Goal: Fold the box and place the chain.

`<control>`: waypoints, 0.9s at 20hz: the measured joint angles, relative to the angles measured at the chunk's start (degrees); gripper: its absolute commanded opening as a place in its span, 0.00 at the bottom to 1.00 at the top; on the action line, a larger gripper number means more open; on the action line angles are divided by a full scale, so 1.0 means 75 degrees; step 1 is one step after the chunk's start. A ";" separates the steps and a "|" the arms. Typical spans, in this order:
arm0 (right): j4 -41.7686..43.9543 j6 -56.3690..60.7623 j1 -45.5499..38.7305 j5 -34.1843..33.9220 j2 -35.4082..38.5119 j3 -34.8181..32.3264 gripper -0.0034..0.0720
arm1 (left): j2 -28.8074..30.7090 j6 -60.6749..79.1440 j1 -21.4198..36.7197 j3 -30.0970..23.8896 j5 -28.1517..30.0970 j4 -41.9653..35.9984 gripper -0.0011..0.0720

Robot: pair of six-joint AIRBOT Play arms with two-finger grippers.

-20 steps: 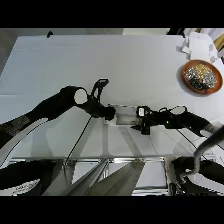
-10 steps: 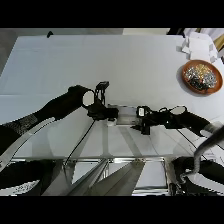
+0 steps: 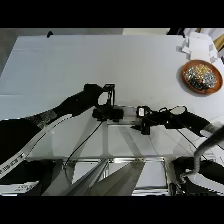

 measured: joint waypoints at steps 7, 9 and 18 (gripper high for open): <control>0.0000 0.0003 0.0000 0.0000 0.0000 0.0000 0.48 | -0.0160 -0.0988 -0.0058 0.0079 -0.0087 0.0391 0.44; 0.0000 0.0000 0.0000 0.0000 0.0000 0.0000 0.48 | -0.0169 -0.1186 -0.0061 0.0079 -0.0134 0.0490 0.29; -0.0003 -0.0003 0.0000 0.0000 0.0000 0.0000 0.48 | -0.0181 -0.1492 -0.0093 0.0076 -0.0201 0.0670 0.03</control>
